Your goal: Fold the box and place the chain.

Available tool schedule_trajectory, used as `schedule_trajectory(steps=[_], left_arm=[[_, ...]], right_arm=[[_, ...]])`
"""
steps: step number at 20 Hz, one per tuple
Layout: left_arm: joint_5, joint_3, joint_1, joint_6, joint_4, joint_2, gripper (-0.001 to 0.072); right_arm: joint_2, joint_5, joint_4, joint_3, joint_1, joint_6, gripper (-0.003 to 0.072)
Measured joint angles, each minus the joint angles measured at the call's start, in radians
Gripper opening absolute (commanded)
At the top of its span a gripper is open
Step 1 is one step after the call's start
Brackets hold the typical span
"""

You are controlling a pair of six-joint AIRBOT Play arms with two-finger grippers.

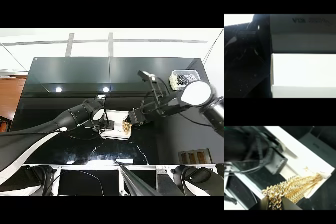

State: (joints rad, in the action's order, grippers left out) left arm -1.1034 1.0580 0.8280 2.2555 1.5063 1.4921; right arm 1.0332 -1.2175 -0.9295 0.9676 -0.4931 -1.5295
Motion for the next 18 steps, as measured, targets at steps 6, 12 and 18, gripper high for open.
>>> schedule_trajectory(steps=[6,12,18], left_arm=[[0.001,0.000,0.000,0.000,0.000,0.000,0.0029],[-0.005,0.000,0.000,0.000,0.000,0.000,0.0029],[-0.005,0.001,0.000,0.065,-0.005,0.000,0.0374]], right_arm=[[0.040,0.153,0.031,-0.079,-0.043,-0.002,0.0411],[-0.048,0.079,-0.064,-0.080,0.121,0.002,0.0412],[-0.144,-0.002,-0.240,-0.079,0.315,0.023,0.0411]])
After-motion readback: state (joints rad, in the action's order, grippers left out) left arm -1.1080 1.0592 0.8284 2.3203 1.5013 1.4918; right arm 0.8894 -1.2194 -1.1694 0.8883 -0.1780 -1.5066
